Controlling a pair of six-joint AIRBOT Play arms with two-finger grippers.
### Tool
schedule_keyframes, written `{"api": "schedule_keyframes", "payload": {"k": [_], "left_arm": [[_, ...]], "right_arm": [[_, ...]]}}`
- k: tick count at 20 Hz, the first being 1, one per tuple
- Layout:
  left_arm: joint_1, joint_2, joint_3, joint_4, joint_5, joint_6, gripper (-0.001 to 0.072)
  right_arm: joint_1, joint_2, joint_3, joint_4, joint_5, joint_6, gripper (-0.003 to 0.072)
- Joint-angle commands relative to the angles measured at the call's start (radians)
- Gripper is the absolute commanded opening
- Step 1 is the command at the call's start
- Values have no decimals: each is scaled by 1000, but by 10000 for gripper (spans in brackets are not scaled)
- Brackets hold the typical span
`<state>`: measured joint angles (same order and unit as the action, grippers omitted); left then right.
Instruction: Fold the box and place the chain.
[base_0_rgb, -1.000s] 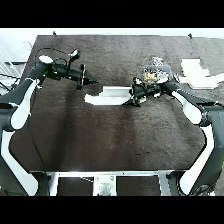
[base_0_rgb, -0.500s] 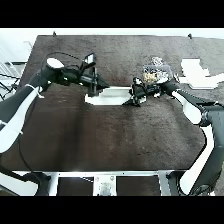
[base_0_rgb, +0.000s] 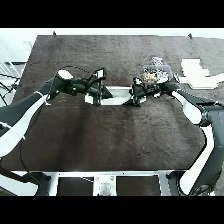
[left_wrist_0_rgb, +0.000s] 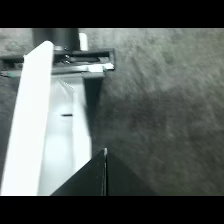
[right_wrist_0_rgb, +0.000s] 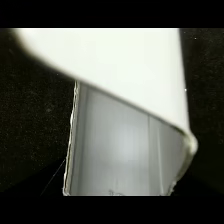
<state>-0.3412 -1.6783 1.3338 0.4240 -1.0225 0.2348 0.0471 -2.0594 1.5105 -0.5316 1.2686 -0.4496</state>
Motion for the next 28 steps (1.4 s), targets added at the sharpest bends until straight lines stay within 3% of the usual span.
{"api": "schedule_keyframes", "payload": {"k": [1, 6, 14, 28], "left_arm": [[-3, -1, -7, 5, 88, 3, 14], [-3, -73, 23, -17, 194, 35, 14], [8, -178, 228, -19, 316, 20, 14], [7, -286, 226, -8, 278, -27, 15]], "right_arm": [[0, 1, 0, 0, 0, 0, 434], [0, 1, 0, 0, 0, 0, 434], [0, 1, 0, 0, 0, 0, 434], [0, 1, 0, 0, 0, 0, 434]]}}
